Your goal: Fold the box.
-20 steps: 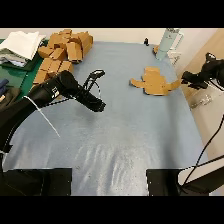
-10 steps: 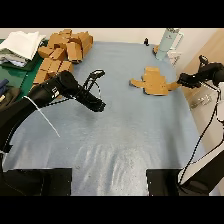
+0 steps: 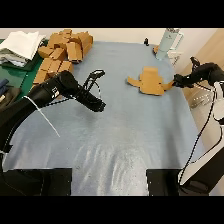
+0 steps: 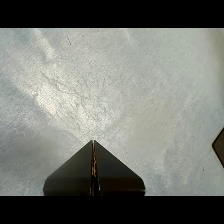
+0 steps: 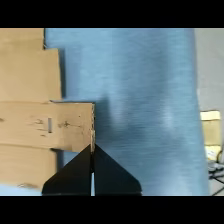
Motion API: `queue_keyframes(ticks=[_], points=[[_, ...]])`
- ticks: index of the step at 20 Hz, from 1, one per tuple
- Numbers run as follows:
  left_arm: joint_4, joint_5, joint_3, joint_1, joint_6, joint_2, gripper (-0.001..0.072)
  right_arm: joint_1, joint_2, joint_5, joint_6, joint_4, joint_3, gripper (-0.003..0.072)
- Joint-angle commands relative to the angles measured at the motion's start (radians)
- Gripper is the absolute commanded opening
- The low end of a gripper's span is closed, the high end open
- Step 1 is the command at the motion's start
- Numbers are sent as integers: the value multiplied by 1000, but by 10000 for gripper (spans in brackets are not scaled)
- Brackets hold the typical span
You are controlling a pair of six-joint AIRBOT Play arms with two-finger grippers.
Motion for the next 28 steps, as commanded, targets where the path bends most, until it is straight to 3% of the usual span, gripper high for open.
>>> queue_keyframes(ticks=[1,4,10,14,18,20,25,28], points=[[0,0,1,-1,0,0,13,22,97,-57,-18,70,-42,-2],[0,0,1,-1,0,0,13,72,271,-40,12,73,-234,-2],[0,0,1,0,0,0,13,253,788,194,146,73,-953,-2],[0,0,1,0,0,0,13,374,1094,276,319,45,-1278,-1],[0,0,1,-1,0,0,13,385,1170,183,351,19,-1338,30],[0,0,1,0,0,0,13,385,1153,187,351,-7,-1335,325],[0,1,1,-1,0,0,13,385,1004,187,350,-158,-1218,327],[-11,6,1,-1,0,0,13,385,864,128,312,-138,-1114,326]])
